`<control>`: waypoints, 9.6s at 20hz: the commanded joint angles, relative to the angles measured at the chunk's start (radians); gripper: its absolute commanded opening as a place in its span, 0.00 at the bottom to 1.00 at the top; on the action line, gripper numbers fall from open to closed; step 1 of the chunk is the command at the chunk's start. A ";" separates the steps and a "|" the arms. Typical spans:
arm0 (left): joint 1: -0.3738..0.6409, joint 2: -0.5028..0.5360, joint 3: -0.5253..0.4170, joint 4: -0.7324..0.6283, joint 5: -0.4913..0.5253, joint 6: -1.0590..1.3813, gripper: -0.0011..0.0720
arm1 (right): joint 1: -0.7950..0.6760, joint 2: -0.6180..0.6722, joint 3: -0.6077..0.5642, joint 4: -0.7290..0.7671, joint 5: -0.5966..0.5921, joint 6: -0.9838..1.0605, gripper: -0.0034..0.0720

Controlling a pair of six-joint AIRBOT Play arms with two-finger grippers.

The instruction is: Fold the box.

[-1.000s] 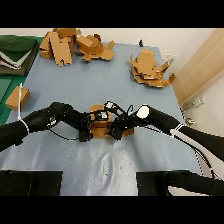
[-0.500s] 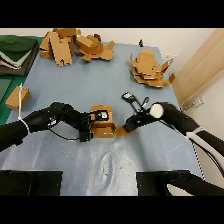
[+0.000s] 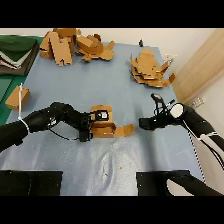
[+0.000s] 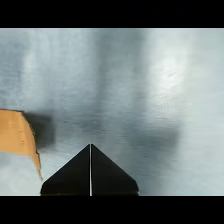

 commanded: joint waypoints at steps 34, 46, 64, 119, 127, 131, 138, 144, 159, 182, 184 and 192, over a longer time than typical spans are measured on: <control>0.000 0.001 0.000 0.000 0.000 0.000 0.25 | 0.182 -0.155 0.084 0.615 0.046 -0.235 0.54; 0.000 0.001 0.000 0.001 0.001 0.000 0.25 | 0.096 -0.140 0.097 0.205 -0.093 0.095 0.49; 0.000 0.001 0.000 0.000 0.001 0.000 0.25 | 0.117 -0.100 0.021 0.162 -0.069 0.229 0.35; 0.000 0.001 0.000 -0.003 0.000 0.000 0.25 | 0.698 -0.230 0.317 -0.428 0.024 0.859 0.51; -0.004 0.001 0.000 -0.007 0.001 0.000 0.25 | 0.697 -0.341 0.325 -0.439 0.026 0.882 0.51; -0.004 0.001 0.000 -0.007 0.001 0.000 0.25 | 0.696 -0.349 0.326 -0.473 0.013 0.914 0.24; -0.004 0.001 0.000 -0.007 0.001 0.000 0.25 | 0.698 -0.350 0.326 -0.472 -0.044 0.914 0.05; -0.004 0.001 0.000 -0.007 0.003 0.000 0.25 | 0.696 -0.339 0.326 -0.468 -0.024 0.914 0.38; -0.004 0.001 0.000 -0.007 0.003 0.000 0.25 | 0.652 -0.192 0.327 -0.496 0.115 0.940 0.53; -0.004 0.001 0.000 -0.007 0.004 0.000 0.25 | 0.554 -0.126 0.332 -0.569 0.047 1.026 0.49; -0.004 0.001 0.000 -0.007 0.004 0.000 0.25 | 0.522 -0.104 0.332 -0.560 0.033 1.027 0.49; -0.004 0.001 0.000 -0.006 0.003 0.000 0.25 | 0.196 -0.250 0.320 0.217 -0.103 0.422 0.05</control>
